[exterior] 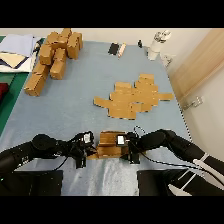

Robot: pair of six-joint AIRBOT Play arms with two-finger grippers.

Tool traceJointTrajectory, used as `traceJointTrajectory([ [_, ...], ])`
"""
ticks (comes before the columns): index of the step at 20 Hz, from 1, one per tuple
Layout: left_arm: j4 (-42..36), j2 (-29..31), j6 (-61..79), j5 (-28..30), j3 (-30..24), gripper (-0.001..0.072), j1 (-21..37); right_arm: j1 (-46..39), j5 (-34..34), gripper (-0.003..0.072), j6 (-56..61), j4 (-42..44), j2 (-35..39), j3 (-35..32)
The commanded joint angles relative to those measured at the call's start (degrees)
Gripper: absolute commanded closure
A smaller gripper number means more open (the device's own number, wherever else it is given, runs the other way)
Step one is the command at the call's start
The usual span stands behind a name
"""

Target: Fold the box.

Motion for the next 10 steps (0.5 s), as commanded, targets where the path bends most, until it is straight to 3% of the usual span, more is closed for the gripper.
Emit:
traceJointTrajectory([
  [1,-1.14,-0.04,-0.02,0.02,0.11,0.0587,0.04,0.02,0.00,0.0184,0.00,0.02,0.04,-0.02],
  [10,-2.93,-5.05,0.09,2.73,3.10,0.0606,-2.10,0.02,0.00,0.0184,0.00,0.02,0.04,-0.02],
])
